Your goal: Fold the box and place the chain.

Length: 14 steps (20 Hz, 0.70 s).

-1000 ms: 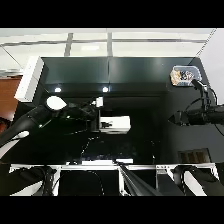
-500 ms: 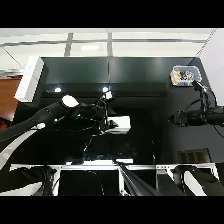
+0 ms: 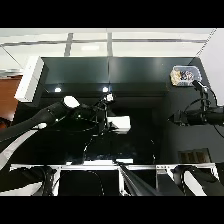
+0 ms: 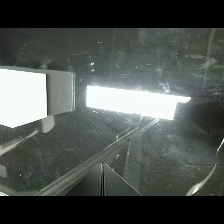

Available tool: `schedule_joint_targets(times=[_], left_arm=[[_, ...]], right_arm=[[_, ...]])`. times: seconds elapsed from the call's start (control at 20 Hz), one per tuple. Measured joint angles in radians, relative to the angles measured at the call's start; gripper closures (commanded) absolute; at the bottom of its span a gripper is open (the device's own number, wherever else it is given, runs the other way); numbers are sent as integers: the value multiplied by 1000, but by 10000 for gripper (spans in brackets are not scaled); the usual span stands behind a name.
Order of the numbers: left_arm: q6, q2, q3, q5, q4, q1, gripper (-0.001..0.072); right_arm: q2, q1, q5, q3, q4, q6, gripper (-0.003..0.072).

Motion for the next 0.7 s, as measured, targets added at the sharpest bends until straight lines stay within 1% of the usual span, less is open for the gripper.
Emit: schedule_joint_targets(times=[0.25,0.4,0.5,0.6,0.65,0.7], left_arm=[[5,0,0,0,21,-5,-1],[29,0,0,11,65,-28,-2],[39,0,0,46,91,-53,-2],[45,-3,0,104,111,-83,-1],[49,-6,0,132,121,-99,12],[48,-9,0,159,126,-113,111]], right_arm=[[0,0,0,0,0,0,675],[0,0,0,0,0,0,675],[0,0,-1,0,0,0,675],[0,0,-1,0,0,0,675],[0,0,-1,0,0,0,675],[0,0,-2,0,0,0,675]])
